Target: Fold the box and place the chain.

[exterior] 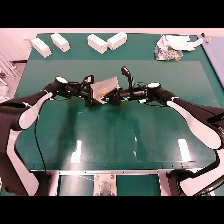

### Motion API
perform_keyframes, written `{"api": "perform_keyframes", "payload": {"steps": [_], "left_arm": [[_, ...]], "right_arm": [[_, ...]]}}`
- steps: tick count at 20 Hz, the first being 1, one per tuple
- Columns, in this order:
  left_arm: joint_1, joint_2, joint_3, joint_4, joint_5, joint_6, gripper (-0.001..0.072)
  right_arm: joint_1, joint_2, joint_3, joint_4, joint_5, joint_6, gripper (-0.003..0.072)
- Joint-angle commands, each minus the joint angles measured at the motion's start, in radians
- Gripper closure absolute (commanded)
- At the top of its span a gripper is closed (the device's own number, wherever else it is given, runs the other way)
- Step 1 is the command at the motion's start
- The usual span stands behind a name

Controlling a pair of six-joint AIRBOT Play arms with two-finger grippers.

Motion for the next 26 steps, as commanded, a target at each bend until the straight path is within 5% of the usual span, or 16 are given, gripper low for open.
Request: {"api": "perform_keyframes", "payload": {"steps": [1,4,8,10,12,14,18,26], "left_arm": [[0.001,0.000,0.000,0.008,0.000,0.002,0.0196],[0.001,0.000,0.000,0.008,0.000,0.002,0.0196],[0.001,0.000,0.000,0.008,0.000,0.002,0.0196],[0.001,0.000,0.000,0.008,0.000,0.002,0.0196],[0.001,0.000,0.000,0.008,0.000,0.002,0.0196],[0.001,0.000,0.000,0.008,0.000,0.002,0.0197],[0.001,0.000,0.000,0.008,0.000,0.002,0.0196],[0.001,0.000,0.000,0.008,0.000,0.002,0.0196]], "right_arm": [[-0.019,0.002,0.002,0.021,0.010,0.000,0.0333],[-0.044,0.002,0.000,0.004,0.085,0.000,0.0333],[-0.093,0.002,-0.001,-0.031,0.333,0.000,0.0340],[-0.128,0.002,-0.001,0.026,0.440,0.000,0.0513],[-0.159,0.003,-0.001,0.109,0.483,0.000,0.0472],[-0.187,0.003,0.000,0.164,0.479,-0.041,0.0486],[-0.205,0.002,0.048,0.214,0.357,-0.056,0.0636],[-0.198,0.001,0.222,0.043,0.063,-0.059,0.0671]]}}
